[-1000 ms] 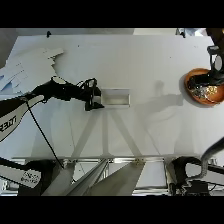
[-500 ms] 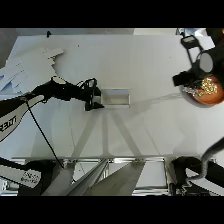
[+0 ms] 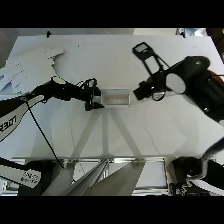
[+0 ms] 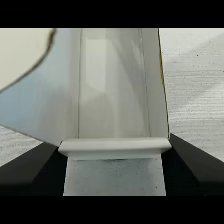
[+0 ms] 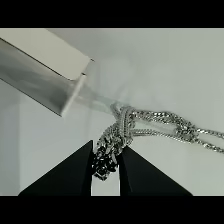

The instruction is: Fold the box and place the chain.

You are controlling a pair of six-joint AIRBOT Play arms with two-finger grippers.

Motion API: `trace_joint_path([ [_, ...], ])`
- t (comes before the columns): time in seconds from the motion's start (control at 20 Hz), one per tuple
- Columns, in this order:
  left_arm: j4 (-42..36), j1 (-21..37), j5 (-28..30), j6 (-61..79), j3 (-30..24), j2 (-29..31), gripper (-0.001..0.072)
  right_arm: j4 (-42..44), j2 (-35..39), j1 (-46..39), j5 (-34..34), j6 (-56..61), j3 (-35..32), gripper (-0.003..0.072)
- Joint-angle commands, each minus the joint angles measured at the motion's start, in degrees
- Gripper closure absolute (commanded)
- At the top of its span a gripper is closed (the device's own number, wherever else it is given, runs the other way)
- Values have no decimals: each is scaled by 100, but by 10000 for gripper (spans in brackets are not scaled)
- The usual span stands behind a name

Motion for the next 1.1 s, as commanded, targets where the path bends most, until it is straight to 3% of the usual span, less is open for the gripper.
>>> trace_joint_path([
  [0.0, 2, 2, 0, 2, 2, 2, 334, 446, 2, 463, -702, 240, 4, 677],
  [0.3, 2, 2, 0, 2, 2, 2, 334, 1764, -236, 476, -1792, -345, 4, 677],
  [0.5, 2, 2, 0, 2, 2, 2, 334, 1967, -474, 472, -2245, -793, 4, 680],
  [0.7, 2, 2, 0, 2, 2, 2, 334, 1891, -927, 472, -2090, -1311, 4, 679],
  [0.9, 2, 2, 0, 2, 2, 2, 334, 1884, -1261, 472, -1462, -1803, 4, 678],
  [1.05, 2, 2, 0, 2, 2, 2, 334, 1462, -1397, 470, -1399, -1858, 4, 677],
])
